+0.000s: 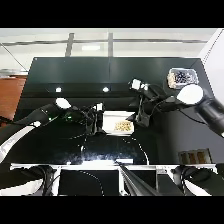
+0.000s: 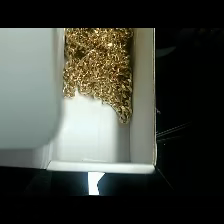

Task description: Fold the box and place the chain.

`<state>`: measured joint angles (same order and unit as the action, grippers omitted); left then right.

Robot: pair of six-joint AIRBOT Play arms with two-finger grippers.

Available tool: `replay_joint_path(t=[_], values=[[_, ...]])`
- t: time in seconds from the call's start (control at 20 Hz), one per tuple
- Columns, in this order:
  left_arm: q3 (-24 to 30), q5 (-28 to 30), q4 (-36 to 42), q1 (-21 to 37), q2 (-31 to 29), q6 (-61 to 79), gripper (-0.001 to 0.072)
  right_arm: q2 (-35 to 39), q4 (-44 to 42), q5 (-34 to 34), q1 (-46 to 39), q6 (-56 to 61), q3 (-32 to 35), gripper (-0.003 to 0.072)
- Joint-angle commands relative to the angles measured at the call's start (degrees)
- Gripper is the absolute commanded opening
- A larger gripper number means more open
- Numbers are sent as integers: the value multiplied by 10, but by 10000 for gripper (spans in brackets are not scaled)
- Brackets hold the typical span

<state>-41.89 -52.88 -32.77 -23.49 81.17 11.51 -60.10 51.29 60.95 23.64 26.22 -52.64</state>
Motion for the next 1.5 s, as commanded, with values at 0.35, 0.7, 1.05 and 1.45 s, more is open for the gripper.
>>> replay_joint_path(t=[0.35, 0.7, 1.05, 1.45], values=[[0, 0, 0, 0, 0, 0, 506, 29, -75, -198, -80, 120, 98, 478], [0, 0, 0, 0, 0, 0, 506, -42, -77, -176, -30, 110, 98, 489], [0, 0, 0, 0, 0, 0, 506, -42, -66, -57, -27, 49, 98, 487], [0, 0, 0, 0, 0, 0, 506, -42, -67, -49, -5, -10, 98, 486]])
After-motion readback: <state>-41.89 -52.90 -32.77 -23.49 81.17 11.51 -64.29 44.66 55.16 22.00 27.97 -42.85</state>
